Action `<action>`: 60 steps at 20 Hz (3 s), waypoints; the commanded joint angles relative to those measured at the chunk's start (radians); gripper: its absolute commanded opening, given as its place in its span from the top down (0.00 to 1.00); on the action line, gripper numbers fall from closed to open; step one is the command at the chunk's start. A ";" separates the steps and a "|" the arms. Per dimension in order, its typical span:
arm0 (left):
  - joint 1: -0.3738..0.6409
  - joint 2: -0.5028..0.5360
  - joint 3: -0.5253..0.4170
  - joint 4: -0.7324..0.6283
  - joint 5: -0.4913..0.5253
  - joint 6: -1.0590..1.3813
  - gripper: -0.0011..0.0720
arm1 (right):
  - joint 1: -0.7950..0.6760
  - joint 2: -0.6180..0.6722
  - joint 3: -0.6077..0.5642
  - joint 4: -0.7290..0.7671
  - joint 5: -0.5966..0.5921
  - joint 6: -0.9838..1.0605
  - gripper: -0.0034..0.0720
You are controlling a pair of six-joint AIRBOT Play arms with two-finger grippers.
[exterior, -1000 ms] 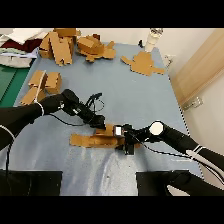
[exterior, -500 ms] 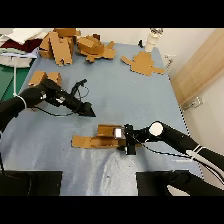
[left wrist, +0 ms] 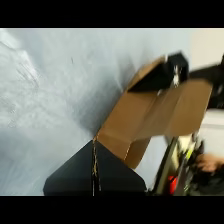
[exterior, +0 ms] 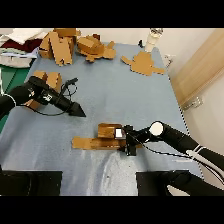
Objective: Fold the box.
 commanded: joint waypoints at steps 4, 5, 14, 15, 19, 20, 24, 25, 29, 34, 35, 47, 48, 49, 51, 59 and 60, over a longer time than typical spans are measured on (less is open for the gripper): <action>-0.147 0.204 -0.208 0.088 0.310 0.395 0.98 | 0.001 0.000 -0.001 -0.005 0.010 0.003 0.29; -0.175 0.265 -0.252 0.091 0.394 0.492 0.98 | 0.001 0.000 -0.001 -0.005 0.010 0.003 0.29; -0.244 0.343 -0.346 0.212 0.435 0.767 0.05 | 0.001 0.000 -0.001 -0.002 0.010 0.003 0.29; -0.245 0.343 -0.346 0.212 0.396 0.784 0.05 | 0.001 0.000 -0.001 -0.002 0.011 0.003 0.29; -0.264 0.343 -0.346 0.220 0.270 0.780 0.05 | 0.001 0.000 0.000 0.035 0.013 0.003 0.29; -0.276 0.343 -0.346 0.219 0.268 0.777 0.05 | 0.001 0.000 0.000 0.037 0.013 0.003 0.29; -0.324 0.343 -0.346 0.219 0.281 0.776 0.05 | 0.001 0.000 0.000 0.035 0.014 0.003 0.29; -0.332 0.343 -0.346 0.219 0.294 0.759 0.05 | 0.001 0.000 0.000 0.045 0.013 0.003 0.29; -0.336 0.343 -0.346 0.219 0.315 0.664 0.05 | 0.001 0.000 0.000 0.037 0.015 0.003 0.29; -0.338 0.343 -0.346 0.219 0.321 0.645 0.05 | 0.001 0.000 0.000 0.039 0.021 0.012 0.30; -0.338 0.343 -0.346 0.219 0.321 0.645 0.05 | 0.001 0.000 0.000 0.034 0.019 0.012 0.29; -0.366 0.343 -0.346 0.229 0.321 0.621 0.05 | 0.001 0.000 0.000 0.022 0.003 0.017 0.16; -0.387 0.343 -0.346 0.241 0.325 0.623 0.05 | 0.001 0.000 0.000 0.022 0.003 0.017 0.16; -0.407 0.343 -0.346 0.260 0.336 0.623 0.05 | 0.001 0.000 0.000 0.021 0.003 0.017 0.16; -0.425 0.343 -0.346 0.276 0.359 0.623 0.05 | 0.001 0.000 0.000 0.021 0.003 0.016 0.16; -0.425 0.343 -0.346 0.272 0.374 0.613 0.05 | 0.001 0.000 0.000 0.008 0.003 0.017 0.16; -0.425 0.343 -0.346 0.272 0.374 0.613 0.05 | 0.001 0.000 0.000 -0.004 0.003 0.017 0.16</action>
